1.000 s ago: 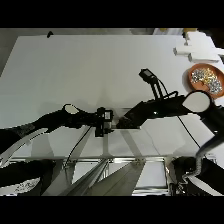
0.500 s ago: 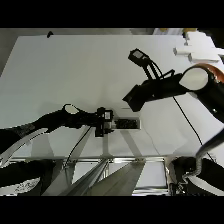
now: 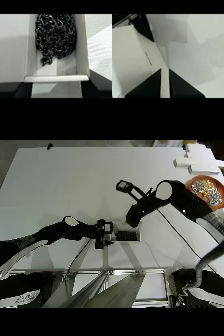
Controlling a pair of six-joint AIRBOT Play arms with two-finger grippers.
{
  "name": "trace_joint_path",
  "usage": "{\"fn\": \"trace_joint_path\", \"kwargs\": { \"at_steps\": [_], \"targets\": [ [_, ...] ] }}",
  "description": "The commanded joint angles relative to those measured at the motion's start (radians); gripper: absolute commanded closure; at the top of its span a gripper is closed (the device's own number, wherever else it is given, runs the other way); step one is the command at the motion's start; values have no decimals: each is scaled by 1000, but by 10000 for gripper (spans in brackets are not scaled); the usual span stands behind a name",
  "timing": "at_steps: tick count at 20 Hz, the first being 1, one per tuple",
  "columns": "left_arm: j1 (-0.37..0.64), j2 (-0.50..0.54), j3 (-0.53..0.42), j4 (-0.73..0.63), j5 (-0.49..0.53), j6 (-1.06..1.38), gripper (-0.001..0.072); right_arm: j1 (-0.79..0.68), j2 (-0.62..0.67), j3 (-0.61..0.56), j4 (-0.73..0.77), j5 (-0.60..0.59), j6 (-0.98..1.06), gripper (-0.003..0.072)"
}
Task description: Fold the box and place the chain.
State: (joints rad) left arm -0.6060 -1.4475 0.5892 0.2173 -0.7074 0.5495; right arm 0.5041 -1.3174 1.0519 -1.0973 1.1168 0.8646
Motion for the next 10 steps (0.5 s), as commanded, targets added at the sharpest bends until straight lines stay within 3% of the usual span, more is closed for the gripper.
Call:
{"fn": "trace_joint_path", "kwargs": {
  "at_steps": [1, 2, 3, 10],
  "targets": [
    [0, 1, 0, 0, 0, 0, 507, 50, 34, -76, 26, -38, -106, 517],
    [0, 1, 0, 0, 0, 0, 507, 65, 60, -98, 26, -55, -114, 441],
    [0, 1, 0, 0, 0, 0, 507, 74, 88, -119, 26, -71, -134, 426],
    [0, 1, 0, 0, 0, 0, 507, 79, 184, -259, 50, -136, -245, 426]
  ]
}}
